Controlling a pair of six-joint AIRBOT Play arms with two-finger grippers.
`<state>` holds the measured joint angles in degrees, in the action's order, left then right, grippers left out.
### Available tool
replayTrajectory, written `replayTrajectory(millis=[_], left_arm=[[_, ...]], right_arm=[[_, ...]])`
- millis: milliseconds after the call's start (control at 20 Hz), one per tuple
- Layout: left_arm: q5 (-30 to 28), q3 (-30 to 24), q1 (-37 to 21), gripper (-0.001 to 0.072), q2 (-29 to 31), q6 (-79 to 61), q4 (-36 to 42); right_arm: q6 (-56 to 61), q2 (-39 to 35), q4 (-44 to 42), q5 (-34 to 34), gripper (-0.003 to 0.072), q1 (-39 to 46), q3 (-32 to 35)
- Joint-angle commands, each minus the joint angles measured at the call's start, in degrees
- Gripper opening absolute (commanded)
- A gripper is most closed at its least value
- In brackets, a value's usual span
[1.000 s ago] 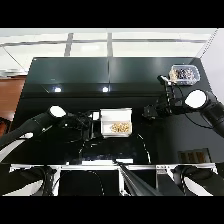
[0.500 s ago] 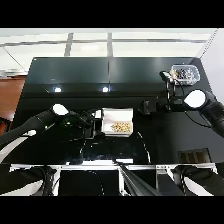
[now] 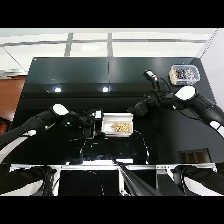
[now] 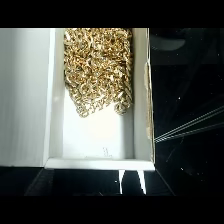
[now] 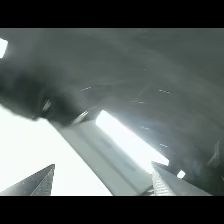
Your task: Fold the box and place the chain.
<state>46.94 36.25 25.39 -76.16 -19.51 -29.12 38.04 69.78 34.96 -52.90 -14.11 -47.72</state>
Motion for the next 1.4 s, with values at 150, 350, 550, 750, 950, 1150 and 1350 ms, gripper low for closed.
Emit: replayTrajectory(millis=[150, 350, 550, 750, 950, 1150, 1350], left_arm=[[0.0, 0.04, 0.04, 0.042, -0.04, 0.02, -0.2], [-0.02, 0.04, 0.04, 0.042, -0.04, 0.02, -0.24], [0.0, 0.04, 0.04, 0.042, -0.04, 0.02, -0.22], [-0.02, 0.04, 0.11, 0.042, -0.04, 0.02, -0.24], [-0.24, 0.02, 1.36, 0.042, -0.04, 0.04, -2.12], [-0.44, 0.02, 1.7, 0.042, -0.07, 0.24, -2.43], [-0.44, 0.02, 1.7, 0.042, -0.07, 0.24, -2.43]], right_arm=[[-21.31, -0.31, 5.44, -10.82, 0.0706, -3.8, -4.48], [-21.35, -0.02, 12.07, -6.75, 0.0706, -9.4, -3.89], [-22.05, 0.28, 12.07, -6.71, 0.0706, -10.93, -2.95], [-22.05, 0.26, 12.02, -7.41, 0.0706, -12.9, -2.95], [-22.03, 0.28, 12.66, -7.17, 0.0706, -14.16, -2.95], [-21.99, 0.28, 14.6, -7.65, 0.0706, -14.23, -2.95], [-21.97, 0.26, 14.58, -9.84, 0.0706, -14.23, -2.95]])
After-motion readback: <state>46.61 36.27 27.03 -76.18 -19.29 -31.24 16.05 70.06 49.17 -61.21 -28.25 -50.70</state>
